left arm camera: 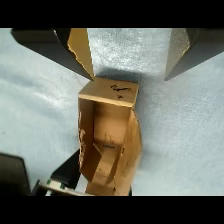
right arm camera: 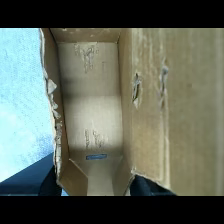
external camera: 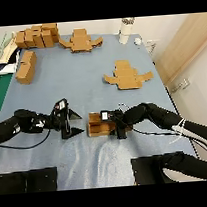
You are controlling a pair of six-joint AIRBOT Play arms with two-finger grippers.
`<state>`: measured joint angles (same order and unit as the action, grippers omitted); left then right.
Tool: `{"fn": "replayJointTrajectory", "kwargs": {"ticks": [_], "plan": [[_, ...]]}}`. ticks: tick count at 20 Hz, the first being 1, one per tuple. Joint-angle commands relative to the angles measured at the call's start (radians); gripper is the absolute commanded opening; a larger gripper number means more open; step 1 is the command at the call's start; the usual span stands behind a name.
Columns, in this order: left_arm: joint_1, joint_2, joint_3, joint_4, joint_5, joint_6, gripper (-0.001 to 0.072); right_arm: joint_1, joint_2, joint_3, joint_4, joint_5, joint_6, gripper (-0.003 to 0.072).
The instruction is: Fold the box.
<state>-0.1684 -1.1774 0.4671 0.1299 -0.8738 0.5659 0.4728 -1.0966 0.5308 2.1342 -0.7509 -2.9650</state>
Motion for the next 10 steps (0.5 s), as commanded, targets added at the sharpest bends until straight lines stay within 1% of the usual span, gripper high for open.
{"fn": "replayJointTrajectory", "kwargs": {"ticks": [1,6,9,10], "plan": [[-0.056,0.037,-0.045,-0.003,0.066,0.111,0.0670,0.000,0.001,0.001,0.000,0.000,0.000,0.0474],[-0.132,0.036,-0.046,-0.003,0.151,0.098,0.0670,0.000,0.001,0.001,0.000,0.000,0.000,0.0473],[-0.132,0.037,-0.046,-0.003,0.153,0.098,0.0672,0.000,0.001,0.001,0.000,0.000,0.000,0.0474],[-0.136,0.037,-0.046,-0.003,0.158,0.098,0.0700,0.000,0.001,0.001,0.000,0.000,0.000,0.0473]]}}
